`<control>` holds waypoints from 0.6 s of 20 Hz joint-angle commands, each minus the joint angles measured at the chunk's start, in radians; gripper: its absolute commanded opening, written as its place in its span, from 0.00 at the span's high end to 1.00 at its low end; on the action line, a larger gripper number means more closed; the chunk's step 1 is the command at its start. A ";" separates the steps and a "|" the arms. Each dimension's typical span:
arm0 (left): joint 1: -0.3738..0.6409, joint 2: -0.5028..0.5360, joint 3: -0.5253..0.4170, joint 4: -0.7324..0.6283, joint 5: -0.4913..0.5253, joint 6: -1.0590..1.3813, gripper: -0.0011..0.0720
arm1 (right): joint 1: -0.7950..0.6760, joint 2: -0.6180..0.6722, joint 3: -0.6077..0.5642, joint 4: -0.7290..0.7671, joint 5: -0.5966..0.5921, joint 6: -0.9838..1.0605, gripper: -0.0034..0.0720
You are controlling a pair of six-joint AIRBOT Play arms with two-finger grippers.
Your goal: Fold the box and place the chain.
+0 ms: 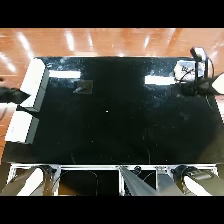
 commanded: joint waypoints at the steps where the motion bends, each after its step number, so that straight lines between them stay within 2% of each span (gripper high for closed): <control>1: -0.383 -0.008 0.017 0.067 0.040 -0.227 0.75 | 0.050 -0.077 0.143 -0.210 0.052 0.077 0.91; 2: -0.470 -0.018 -0.006 0.102 0.095 -0.268 0.96 | 0.038 -0.102 0.142 -0.211 0.063 0.098 0.91; 4: -0.579 -0.045 -0.049 0.159 0.209 -0.385 0.96 | 0.005 -0.165 0.141 -0.205 0.111 0.142 0.92; 6: -0.610 -0.066 -0.061 0.219 0.245 -0.468 0.96 | -0.008 -0.189 0.141 -0.172 0.106 0.218 0.92; 12: -0.522 -0.066 -0.061 0.252 0.279 -0.541 0.96 | -0.007 -0.189 0.141 -0.168 0.125 0.221 0.91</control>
